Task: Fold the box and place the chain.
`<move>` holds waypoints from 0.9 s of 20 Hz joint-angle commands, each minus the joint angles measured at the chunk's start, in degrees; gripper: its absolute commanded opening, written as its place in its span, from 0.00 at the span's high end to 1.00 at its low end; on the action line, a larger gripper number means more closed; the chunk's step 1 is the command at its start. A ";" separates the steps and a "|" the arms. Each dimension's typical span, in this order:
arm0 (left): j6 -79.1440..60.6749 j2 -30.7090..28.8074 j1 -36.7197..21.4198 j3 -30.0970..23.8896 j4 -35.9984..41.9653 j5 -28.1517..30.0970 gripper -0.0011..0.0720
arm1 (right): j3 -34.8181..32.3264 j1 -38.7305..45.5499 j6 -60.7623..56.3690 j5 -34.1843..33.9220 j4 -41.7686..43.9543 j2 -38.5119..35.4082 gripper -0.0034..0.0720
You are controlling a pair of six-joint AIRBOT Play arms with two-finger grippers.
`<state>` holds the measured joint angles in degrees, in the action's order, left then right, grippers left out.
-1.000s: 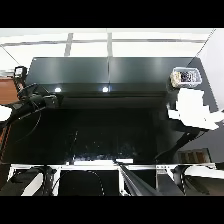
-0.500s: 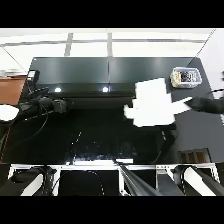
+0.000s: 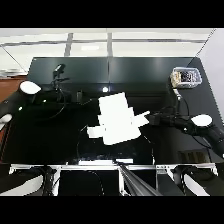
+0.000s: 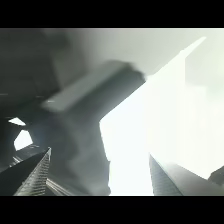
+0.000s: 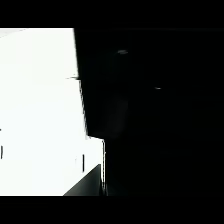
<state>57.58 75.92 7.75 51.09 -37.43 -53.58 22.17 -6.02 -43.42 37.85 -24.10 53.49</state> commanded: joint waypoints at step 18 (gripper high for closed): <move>-10.99 29.51 8.92 20.94 1.46 -35.47 0.95 | -1.16 -4.79 0.17 -5.14 -0.85 -0.13 0.72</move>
<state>49.12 103.66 17.02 69.14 -34.30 -85.69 20.99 -10.76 -43.27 32.82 -23.35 53.39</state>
